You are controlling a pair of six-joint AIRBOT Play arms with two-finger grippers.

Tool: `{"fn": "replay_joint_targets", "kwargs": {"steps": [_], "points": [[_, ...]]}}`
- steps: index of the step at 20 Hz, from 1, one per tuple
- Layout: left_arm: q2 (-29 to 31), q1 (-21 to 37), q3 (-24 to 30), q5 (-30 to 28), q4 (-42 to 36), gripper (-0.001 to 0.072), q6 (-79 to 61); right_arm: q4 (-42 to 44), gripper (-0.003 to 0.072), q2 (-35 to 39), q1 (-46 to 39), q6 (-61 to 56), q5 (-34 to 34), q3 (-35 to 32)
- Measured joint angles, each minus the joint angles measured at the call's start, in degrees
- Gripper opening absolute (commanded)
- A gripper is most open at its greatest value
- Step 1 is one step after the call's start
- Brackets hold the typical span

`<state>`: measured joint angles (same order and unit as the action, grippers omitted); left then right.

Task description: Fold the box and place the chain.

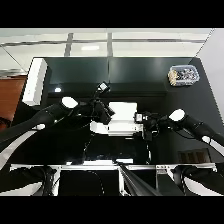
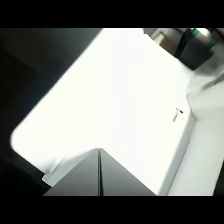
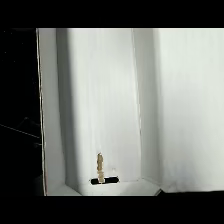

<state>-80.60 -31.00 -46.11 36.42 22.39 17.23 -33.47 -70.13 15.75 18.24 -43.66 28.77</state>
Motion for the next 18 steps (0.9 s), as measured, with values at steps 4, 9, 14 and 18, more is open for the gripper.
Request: {"fn": "replay_joint_targets", "kwargs": {"steps": [4,9,14,18], "points": [[-3.2,0.0,0.0,1.7,-0.4,0.0026,-0.2,-0.1,0.0407,0.0,0.0,0.1,0.0,0.0],[-3.7,1.4,-1.1,4.1,1.6,0.0025,-0.4,-0.1,0.0407,0.0,0.0,0.2,-0.2,0.0],[2.6,7.6,-2.1,7.0,4.7,0.0022,-0.3,0.1,0.0407,0.0,0.0,0.1,0.0,0.0],[10.1,12.3,-2.3,11.2,14.4,0.0188,0.8,0.1,0.0407,0.0,0.0,0.0,0.0,0.0]]}}
